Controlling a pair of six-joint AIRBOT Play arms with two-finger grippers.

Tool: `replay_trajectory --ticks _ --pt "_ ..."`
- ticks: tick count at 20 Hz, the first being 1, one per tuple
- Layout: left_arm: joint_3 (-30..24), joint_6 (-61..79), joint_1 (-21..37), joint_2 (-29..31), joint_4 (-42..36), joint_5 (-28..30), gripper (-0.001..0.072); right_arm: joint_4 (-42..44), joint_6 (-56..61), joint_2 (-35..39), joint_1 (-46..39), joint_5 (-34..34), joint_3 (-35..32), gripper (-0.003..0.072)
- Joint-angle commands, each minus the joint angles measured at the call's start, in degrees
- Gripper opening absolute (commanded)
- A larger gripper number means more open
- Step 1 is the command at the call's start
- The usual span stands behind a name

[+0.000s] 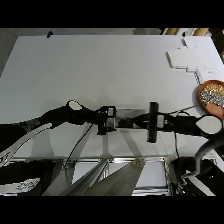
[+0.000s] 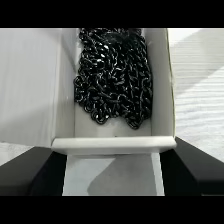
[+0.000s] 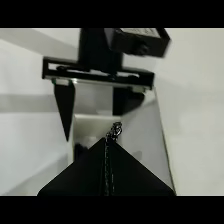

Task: Fold the box and place the chain.

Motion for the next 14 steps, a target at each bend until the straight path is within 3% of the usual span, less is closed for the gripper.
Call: replay_trajectory --ticks 1,3,6,11,14 --pt "0.0 0.0 0.0 0.0 0.0 -0.2 0.0149 1.7 -0.5 -5.5 7.0 -7.5 0.1 0.0016" --pt "0.0 0.0 0.0 0.0 0.0 -0.2 0.0149 1.4 -0.4 -7.8 7.2 -8.4 0.1 0.0034" --pt "0.0 0.0 0.0 0.0 0.0 -0.2 0.0149 -4.5 2.0 -7.9 5.3 -5.2 2.3 0.0194" --pt "0.0 0.0 0.0 0.0 0.0 -0.2 0.0149 -14.6 4.5 -7.0 -8.9 12.9 12.6 0.0197" --pt "0.0 0.0 0.0 0.0 0.0 -0.2 0.0149 -17.6 1.2 -7.5 -17.7 14.1 13.6 0.0194"
